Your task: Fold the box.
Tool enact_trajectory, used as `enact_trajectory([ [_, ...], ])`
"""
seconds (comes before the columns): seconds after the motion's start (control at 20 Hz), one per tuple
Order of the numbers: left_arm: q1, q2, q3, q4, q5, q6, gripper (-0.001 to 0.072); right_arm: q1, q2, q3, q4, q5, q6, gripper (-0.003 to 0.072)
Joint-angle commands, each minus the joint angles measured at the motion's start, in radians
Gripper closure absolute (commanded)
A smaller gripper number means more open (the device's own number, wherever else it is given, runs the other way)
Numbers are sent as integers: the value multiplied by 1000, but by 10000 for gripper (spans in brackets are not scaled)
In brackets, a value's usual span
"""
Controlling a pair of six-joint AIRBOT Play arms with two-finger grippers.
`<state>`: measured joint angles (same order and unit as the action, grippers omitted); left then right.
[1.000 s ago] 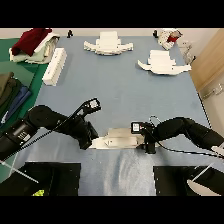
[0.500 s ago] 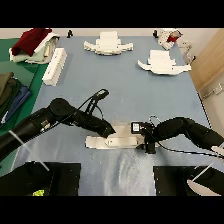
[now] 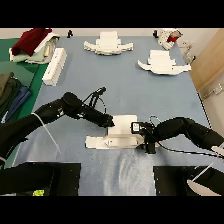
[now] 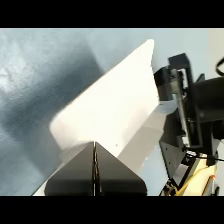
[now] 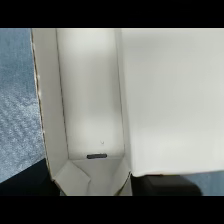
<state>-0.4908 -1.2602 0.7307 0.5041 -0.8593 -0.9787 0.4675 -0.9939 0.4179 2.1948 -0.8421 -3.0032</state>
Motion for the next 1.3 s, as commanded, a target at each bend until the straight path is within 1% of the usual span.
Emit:
enact_trajectory([
  [0.0, 4, -71, 3, -1, -16, -18, 698, 1, 0, 0, 0, 0, -1, 175],
  [0.3, 5, -77, 5, -11, -15, -2, 698, 1, 0, 0, 0, 0, -1, 174],
  [0.45, 12, -43, 43, -9, -45, 64, 699, 1, 0, 0, 0, 0, -1, 175],
  [0.55, 12, 28, 82, 6, -64, 110, 700, 1, 0, 0, 0, 0, -1, 175],
  [0.65, 9, 136, 99, 59, -68, 134, 700, 1, 0, 0, 0, 0, -1, 174],
  [0.75, -13, 254, 98, 186, -92, 161, 700, 1, 0, 0, 0, 0, -1, 174],
  [0.85, -67, 361, 96, 345, -128, 160, 700, 1, 0, 0, 0, 0, -1, 174],
  [1.0, -175, 494, 61, 508, -133, 160, 700, 1, 0, 0, 0, 0, -1, 174],
  [1.1, -240, 552, 26, 597, -145, 163, 699, 1, 0, 0, 0, 0, -1, 174],
  [1.15, -261, 575, 7, 618, -147, 193, 698, 1, 0, 0, 0, 0, -1, 174],
  [1.25, -257, 602, -50, 615, -140, 328, 696, 1, 0, 0, 0, 0, -1, 174],
])
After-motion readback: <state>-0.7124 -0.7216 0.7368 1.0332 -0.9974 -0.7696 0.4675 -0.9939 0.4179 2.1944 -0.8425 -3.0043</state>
